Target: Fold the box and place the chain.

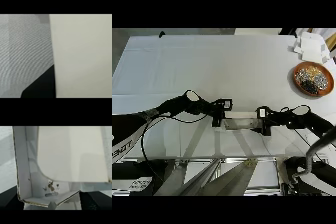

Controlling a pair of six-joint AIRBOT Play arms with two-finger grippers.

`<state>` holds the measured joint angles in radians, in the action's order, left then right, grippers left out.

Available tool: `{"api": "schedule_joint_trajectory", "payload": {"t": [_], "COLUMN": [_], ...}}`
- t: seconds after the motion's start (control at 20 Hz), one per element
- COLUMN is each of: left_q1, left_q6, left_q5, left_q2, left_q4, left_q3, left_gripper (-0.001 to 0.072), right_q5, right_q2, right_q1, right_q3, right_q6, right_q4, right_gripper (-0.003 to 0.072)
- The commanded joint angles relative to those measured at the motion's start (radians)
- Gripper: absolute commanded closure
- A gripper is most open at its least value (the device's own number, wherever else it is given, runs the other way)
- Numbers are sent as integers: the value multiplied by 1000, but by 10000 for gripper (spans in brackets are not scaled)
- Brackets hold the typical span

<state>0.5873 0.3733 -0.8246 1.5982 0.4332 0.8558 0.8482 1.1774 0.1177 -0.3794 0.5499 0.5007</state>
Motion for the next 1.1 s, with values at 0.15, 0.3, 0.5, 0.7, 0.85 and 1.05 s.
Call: {"api": "schedule_joint_trajectory", "payload": {"t": [0.15,0.3,0.5,0.7,0.85,1.05], "left_q1": [0,0,0,0,0,0], "left_q6": [1,1,1,1,1,1], "left_q5": [-3,-3,-3,-3,-3,-3], "left_q2": [0,0,0,0,0,0], "left_q4": [2,2,2,2,2,2], "left_q3": [1,1,1,1,1,1], "left_gripper": [699,699,699,699,699,699], "right_q5": [9,8,5,5,3,3], "right_q2": [26,26,38,48,56,56], "right_q1": [0,0,0,0,0,10], "right_q3": [-3,-3,-3,-3,-3,-3], "right_q6": [36,36,35,35,35,35], "right_q4": [-56,-56,-53,-46,-25,-16], "right_gripper": [53,53,69,159,165,174]}}
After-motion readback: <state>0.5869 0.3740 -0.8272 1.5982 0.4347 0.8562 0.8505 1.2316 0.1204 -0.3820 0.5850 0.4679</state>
